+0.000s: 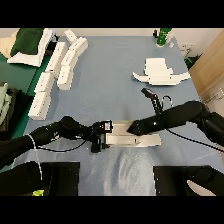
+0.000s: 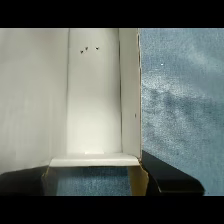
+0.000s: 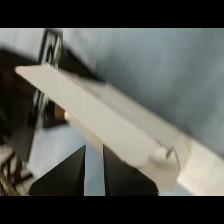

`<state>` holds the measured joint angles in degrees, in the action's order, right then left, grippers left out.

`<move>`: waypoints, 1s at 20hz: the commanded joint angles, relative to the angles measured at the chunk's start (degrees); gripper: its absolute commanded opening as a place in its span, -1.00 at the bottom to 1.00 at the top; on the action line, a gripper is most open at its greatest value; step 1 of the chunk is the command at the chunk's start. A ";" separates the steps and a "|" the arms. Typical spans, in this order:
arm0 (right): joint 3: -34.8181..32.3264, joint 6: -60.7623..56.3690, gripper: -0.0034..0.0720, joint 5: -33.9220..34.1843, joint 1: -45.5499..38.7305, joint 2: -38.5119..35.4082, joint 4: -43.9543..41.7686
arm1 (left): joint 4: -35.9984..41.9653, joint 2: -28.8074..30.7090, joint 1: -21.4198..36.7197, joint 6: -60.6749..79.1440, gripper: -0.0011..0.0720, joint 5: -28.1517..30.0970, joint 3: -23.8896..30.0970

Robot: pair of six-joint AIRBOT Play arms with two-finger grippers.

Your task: Fold the box.

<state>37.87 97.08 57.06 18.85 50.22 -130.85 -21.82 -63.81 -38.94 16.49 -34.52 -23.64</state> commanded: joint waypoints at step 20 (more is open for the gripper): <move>1.86 2.67 -0.81 -15.82 0.85 15.85 1.16 | -0.02 -0.02 0.00 0.02 0.34 0.00 -0.07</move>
<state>39.38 98.70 40.95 19.70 69.21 -129.69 -21.91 -63.81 -38.94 16.58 -34.68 -23.64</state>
